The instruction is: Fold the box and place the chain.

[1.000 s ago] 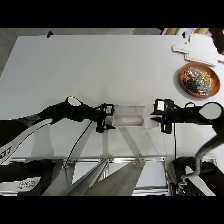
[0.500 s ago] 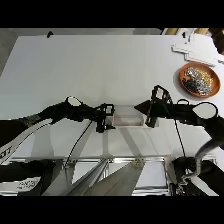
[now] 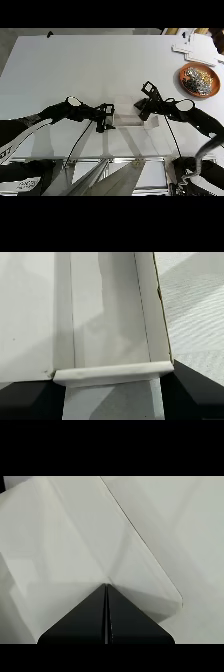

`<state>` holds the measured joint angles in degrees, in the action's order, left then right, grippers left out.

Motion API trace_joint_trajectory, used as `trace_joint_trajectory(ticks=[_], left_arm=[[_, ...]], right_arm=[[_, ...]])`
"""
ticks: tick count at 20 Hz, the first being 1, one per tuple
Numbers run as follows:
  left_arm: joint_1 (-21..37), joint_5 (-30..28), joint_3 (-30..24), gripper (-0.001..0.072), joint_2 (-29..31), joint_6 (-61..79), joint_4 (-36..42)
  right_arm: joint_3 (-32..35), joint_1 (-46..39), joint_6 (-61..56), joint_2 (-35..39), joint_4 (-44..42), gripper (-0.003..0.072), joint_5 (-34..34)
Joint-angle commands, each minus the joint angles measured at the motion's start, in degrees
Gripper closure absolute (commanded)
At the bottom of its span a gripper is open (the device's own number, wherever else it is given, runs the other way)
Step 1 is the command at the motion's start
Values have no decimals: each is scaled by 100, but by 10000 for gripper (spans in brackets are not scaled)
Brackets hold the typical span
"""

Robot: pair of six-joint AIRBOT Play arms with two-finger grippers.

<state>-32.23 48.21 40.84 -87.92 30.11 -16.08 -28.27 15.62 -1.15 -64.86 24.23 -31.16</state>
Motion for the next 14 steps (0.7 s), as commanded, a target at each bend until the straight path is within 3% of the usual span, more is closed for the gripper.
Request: trace_joint_trajectory(ticks=[1,4,7,9,12,14], left_arm=[[0,0,0,506,-2,13,-4],[0,0,0,506,-2,11,-4],[0,0,0,506,-2,11,-4],[0,-2,0,506,-2,13,-4],[0,0,0,506,-2,13,-7],[0,0,0,505,-2,11,-4]], right_arm=[[0,-216,-57,61,79,668,-400],[0,-431,-55,804,398,668,-820],[0,-610,-52,1580,1757,670,-1482],[4,-645,-55,1753,2730,668,-2065],[142,-645,48,1687,3200,640,-2168],[243,-645,382,1526,3222,203,-1985]])
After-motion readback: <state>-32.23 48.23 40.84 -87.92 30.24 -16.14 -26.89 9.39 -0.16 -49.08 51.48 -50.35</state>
